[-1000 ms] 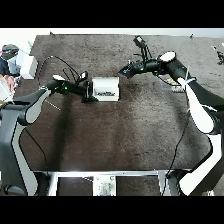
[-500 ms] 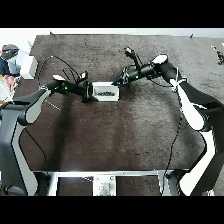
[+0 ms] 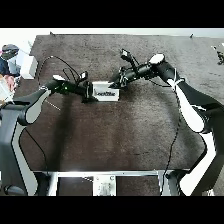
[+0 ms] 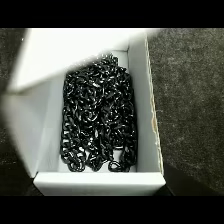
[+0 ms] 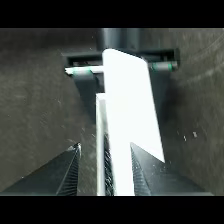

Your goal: Fold the box and place the chain.

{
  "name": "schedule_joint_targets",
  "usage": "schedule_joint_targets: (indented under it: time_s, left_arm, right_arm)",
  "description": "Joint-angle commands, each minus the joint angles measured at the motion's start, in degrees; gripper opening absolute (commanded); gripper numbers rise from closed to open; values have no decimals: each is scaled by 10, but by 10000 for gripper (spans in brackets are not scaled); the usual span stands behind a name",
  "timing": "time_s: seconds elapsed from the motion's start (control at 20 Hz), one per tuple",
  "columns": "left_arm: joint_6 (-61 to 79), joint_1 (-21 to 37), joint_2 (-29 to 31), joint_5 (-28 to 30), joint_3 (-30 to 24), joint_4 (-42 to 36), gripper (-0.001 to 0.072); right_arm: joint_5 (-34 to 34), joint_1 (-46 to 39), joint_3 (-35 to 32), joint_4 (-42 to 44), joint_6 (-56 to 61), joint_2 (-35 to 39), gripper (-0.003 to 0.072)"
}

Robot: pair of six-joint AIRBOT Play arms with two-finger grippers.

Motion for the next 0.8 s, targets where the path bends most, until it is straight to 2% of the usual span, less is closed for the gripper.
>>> schedule_joint_targets:
  time_s: [0.0,0.05,0.1,0.35,0.4,0.5,0.75]
  left_arm:
    - [0,0,0,0,0,0,409]
    - [0,0,0,0,0,0,409]
    - [0,0,0,0,0,0,409]
    - [0,0,0,0,0,0,409]
    - [0,0,0,0,0,0,409]
    - [0,0,0,0,0,0,409]
    - [0,0,0,0,0,0,409]
  right_arm:
    - [-5,-3,0,7,-2,38,370]
    - [-21,-6,0,6,-2,47,369]
    - [-44,-11,0,6,8,52,324]
    - [-149,-38,-1,6,64,38,305]
    - [-155,-41,-1,6,75,28,231]
    - [-123,-43,-1,6,74,9,225]
    - [18,-42,-1,6,62,-29,226]
